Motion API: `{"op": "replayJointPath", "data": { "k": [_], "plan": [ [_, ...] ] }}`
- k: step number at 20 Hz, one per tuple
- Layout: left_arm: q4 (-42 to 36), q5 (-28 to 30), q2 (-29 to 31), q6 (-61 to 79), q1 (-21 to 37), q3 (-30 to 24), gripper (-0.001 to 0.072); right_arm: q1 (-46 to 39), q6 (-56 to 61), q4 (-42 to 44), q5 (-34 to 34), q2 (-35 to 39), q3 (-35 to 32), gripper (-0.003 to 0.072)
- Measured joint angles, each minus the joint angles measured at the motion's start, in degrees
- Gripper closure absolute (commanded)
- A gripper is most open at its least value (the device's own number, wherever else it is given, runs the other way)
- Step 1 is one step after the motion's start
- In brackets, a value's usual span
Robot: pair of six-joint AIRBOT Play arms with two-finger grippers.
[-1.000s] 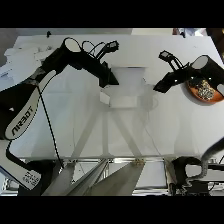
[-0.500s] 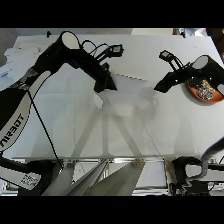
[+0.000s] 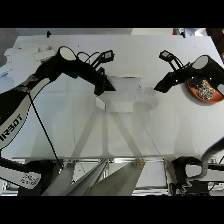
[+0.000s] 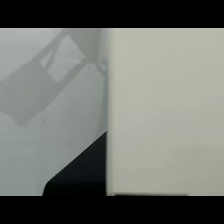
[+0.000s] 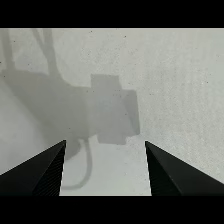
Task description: Fold the box and place the chain.
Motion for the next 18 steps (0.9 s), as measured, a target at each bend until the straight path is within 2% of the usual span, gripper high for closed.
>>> {"op": "replayJointPath", "data": {
  "k": [2,6,18],
  "plan": [
    [-2.25,3.26,-0.46,2.21,-0.22,-2.16,0.0710,0.00,0.00,0.00,0.00,0.00,0.00,0.0144],
    [-4.24,6.05,-2.73,5.42,-0.26,-4.35,0.0710,0.00,0.00,0.00,0.00,0.00,0.00,0.0144],
    [-7.06,6.93,-8.39,17.27,0.83,-5.20,0.0709,0.00,0.00,0.02,0.00,0.00,0.00,0.0144]
  ]
}}
